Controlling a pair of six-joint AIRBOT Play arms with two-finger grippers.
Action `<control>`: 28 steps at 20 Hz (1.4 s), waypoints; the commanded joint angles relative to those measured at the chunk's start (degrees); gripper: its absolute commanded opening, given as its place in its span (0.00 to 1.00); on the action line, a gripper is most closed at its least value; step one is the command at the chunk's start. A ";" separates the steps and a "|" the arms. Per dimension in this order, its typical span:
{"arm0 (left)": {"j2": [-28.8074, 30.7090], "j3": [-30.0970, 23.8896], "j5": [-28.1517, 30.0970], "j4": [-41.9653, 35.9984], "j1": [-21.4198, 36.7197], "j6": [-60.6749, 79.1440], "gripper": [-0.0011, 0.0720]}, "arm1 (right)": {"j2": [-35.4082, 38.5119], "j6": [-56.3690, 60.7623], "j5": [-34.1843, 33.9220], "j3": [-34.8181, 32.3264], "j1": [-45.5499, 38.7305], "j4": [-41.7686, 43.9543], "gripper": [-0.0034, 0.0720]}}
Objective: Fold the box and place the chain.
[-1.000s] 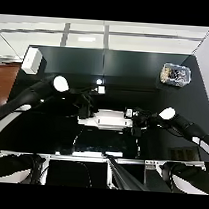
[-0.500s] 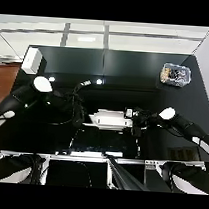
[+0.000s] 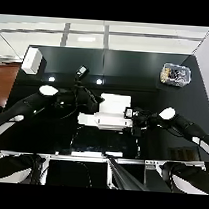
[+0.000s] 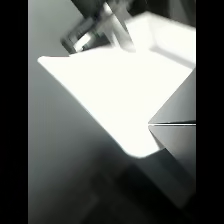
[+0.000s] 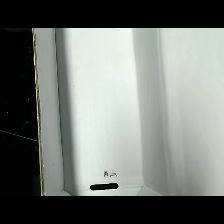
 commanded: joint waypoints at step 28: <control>12.57 -9.20 -5.68 31.65 5.20 19.87 0.99 | -0.04 0.02 -0.04 0.04 0.02 0.13 0.63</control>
